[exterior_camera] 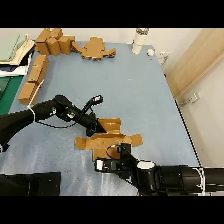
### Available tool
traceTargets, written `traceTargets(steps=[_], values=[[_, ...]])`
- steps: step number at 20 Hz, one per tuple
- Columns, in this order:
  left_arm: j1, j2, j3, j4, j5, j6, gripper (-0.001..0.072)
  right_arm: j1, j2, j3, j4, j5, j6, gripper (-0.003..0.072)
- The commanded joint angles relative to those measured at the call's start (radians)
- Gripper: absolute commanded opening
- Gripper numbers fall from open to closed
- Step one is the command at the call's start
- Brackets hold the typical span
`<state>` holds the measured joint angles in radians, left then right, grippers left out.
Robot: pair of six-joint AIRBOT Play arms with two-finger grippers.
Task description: Fold the box.
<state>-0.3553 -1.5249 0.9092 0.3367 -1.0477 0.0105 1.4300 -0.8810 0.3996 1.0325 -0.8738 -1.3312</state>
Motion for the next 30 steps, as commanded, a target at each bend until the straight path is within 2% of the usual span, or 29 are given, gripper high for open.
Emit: traceTargets(steps=[1,6,12,15,16,20,21,22,25,30], values=[[0.0,0.0,0.0,0.0,0.0,0.0,0.0013,0.002,-0.009,0.002,-0.064,0.002,0.054,0.0535],[0.0,0.0,0.0,0.0,0.0,0.0,0.0013,0.002,-0.009,0.011,-0.111,0.001,0.105,0.0535],[0.0,0.0,0.0,0.0,0.0,0.0,0.0012,0.001,-0.009,0.087,-0.111,-0.007,0.211,0.0535],[0.0,0.0,0.0,0.0,0.0,0.0,0.0013,-0.002,-0.009,0.09,-0.103,-0.021,0.243,0.0541],[0.0,0.0,0.0,0.0,0.0,0.0,0.0013,-0.002,-0.009,0.09,-0.103,-0.024,0.255,0.0567],[0.0,0.0,0.0,0.0,0.0,0.0,0.0012,-0.003,-0.006,0.09,-0.097,-0.059,0.302,0.0567],[0.0,0.0,0.0,0.0,0.0,0.0,0.0013,-0.003,0.001,0.088,-0.098,-0.053,0.301,0.0589],[0.0,0.0,0.0,0.0,0.0,0.0,0.0013,-0.014,0.01,0.082,-0.122,-0.045,0.301,0.0706],[0.0,0.0,0.0,0.0,0.0,0.0,0.0012,-0.105,0.087,0.057,-0.073,0.017,0.199,0.0707],[0.0,0.0,0.0,0.0,0.0,0.0,0.0012,-0.339,0.291,-0.014,0.232,0.111,-0.267,0.071]])
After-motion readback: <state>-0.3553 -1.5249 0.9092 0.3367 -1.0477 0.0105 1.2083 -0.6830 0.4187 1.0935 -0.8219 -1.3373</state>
